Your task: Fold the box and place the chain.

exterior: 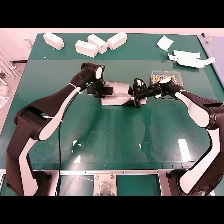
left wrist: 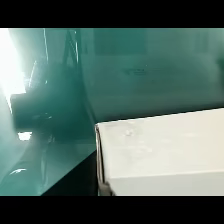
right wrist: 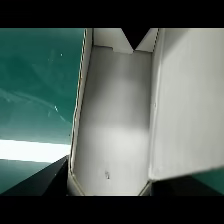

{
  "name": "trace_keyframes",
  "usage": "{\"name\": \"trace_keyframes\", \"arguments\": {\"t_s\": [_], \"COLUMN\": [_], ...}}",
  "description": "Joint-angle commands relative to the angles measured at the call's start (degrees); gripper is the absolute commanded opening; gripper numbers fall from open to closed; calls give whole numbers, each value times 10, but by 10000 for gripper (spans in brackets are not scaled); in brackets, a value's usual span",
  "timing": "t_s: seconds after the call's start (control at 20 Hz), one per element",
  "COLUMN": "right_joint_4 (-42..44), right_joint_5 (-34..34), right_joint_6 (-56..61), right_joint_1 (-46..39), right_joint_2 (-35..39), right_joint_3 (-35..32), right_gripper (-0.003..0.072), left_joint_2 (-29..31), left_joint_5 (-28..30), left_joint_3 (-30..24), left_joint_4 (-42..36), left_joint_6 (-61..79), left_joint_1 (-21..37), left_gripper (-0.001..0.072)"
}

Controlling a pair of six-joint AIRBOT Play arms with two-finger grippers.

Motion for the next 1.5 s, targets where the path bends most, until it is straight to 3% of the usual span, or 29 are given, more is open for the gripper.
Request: {"name": "trace_keyframes", "arguments": {"t_s": [0.0,0.25,0.3,0.35,0.4,0.7,0.8,0.95,1.3,1.45], "right_joint_4": [-3,-3,-3,-3,-3,-3,-3,-3,-3,-3], "right_joint_5": [-3,-3,-3,-3,-3,-3,-2,-3,-2,-2], "right_joint_6": [0,0,0,0,0,0,0,0,0,0], "right_joint_1": [0,0,0,0,0,0,0,0,0,0], "right_joint_2": [0,0,0,0,0,0,0,0,0,0], "right_joint_3": [0,0,0,0,0,0,0,0,0,0], "right_gripper": [477,477,477,477,477,477,477,477,477,477], "left_joint_2": [-7,-7,-7,-7,-5,0,1,17,71,70], "left_joint_5": [-10,-1,-2,-2,-2,-59,-74,-89,-132,-103], "left_joint_3": [1,3,3,3,3,52,63,62,46,5], "left_joint_4": [7,3,-3,-6,-9,-8,-55,-155,-224,-244], "left_joint_6": [14,17,18,18,18,52,97,175,377,549], "left_joint_1": [0,0,0,0,1,5,19,56,155,188], "left_gripper": [25,26,155,460,545,546,547,547,548,548]}}
